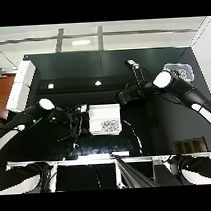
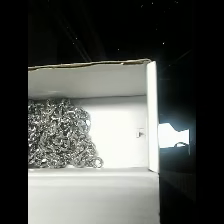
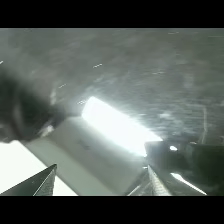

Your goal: Fold the box and place the chain.

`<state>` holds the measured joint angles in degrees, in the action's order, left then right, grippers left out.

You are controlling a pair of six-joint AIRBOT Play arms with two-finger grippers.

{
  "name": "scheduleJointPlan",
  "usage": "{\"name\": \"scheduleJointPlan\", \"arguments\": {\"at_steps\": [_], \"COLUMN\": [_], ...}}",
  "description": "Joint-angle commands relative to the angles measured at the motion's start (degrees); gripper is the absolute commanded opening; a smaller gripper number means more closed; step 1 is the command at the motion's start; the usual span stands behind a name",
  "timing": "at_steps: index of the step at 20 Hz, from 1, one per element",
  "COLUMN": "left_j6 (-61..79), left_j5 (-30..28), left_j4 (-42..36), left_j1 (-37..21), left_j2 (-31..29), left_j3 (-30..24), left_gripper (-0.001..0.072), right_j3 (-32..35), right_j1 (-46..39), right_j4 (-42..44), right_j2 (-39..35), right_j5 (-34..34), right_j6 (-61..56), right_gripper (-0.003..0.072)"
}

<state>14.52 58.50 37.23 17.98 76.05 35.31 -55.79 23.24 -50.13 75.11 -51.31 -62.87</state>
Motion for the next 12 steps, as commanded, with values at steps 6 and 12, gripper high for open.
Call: {"name": "scheduleJointPlan", "arguments": {"at_steps": [6, 12], "left_j6": [0.0, 0.0], "left_j5": [0.0, 0.0], "left_j4": [0.0, 0.0], "left_j1": [0.0, 0.0], "left_j2": [0.0, 0.0], "left_j3": [0.0, 0.0], "left_gripper": [0.0406, 0.0406], "right_j3": [-1.2, -1.2], "right_j1": [0.5, 0.7], "right_j4": [5.6, 5.2], "right_j2": [0.4, 0.4], "right_j5": [-14.0, -20.2], "right_j6": [23.6, 30.2], "right_gripper": [0.0715, 0.0717]}}
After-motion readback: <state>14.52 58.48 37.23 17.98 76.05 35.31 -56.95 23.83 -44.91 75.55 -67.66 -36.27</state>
